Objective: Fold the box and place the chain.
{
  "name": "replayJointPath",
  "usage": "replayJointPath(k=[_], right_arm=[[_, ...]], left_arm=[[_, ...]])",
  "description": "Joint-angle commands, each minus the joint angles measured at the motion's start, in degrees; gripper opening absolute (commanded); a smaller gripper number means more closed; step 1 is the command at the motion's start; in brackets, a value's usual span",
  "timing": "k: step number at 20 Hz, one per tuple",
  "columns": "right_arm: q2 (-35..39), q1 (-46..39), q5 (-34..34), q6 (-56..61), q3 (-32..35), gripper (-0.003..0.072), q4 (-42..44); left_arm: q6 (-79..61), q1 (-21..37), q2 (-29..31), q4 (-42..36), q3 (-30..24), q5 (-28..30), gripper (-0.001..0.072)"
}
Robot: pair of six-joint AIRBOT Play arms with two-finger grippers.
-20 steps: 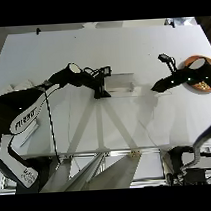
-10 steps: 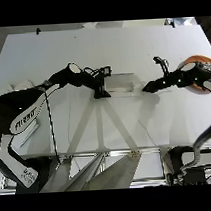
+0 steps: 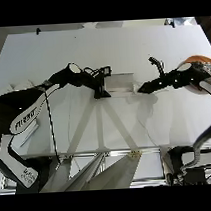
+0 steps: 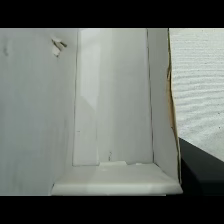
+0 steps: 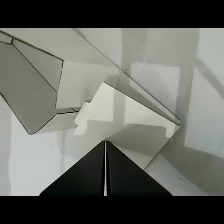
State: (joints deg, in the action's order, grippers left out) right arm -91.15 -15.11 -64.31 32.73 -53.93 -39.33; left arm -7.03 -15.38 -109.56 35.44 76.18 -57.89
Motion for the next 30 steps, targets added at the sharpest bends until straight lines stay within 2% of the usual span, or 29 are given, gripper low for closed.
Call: replayJointPath(k=[1,5,11,16,24,30], right_arm=[[1.9,-2.6,-0.5,0.0,0.0,0.0007,-2.3],[3.5,-7.2,-0.7,0.0,0.0,0.0006,-6.8],[0.3,-6.6,1.5,-0.2,0.0,0.0007,-6.9],[-0.3,-4.7,1.6,-2.9,0.0,0.0006,-2.0],[-3.3,-1.5,2.1,-2.7,0.0,0.0006,-2.1],[-3.2,-1.0,-2.5,-5.7,0.0,0.0006,4.7]], left_arm=[[0.0,0.0,0.0,0.0,0.1,0.0,0.0419],[0.0,0.0,0.0,0.0,0.1,0.0,0.0419],[0.0,0.0,0.0,0.0,0.1,0.0,0.0419],[0.0,0.0,0.0,0.0,0.1,0.0,0.0419],[0.0,0.0,0.0,0.0,0.1,0.0,0.0419],[0.0,0.0,0.0,0.0,0.1,0.0,0.0419]])
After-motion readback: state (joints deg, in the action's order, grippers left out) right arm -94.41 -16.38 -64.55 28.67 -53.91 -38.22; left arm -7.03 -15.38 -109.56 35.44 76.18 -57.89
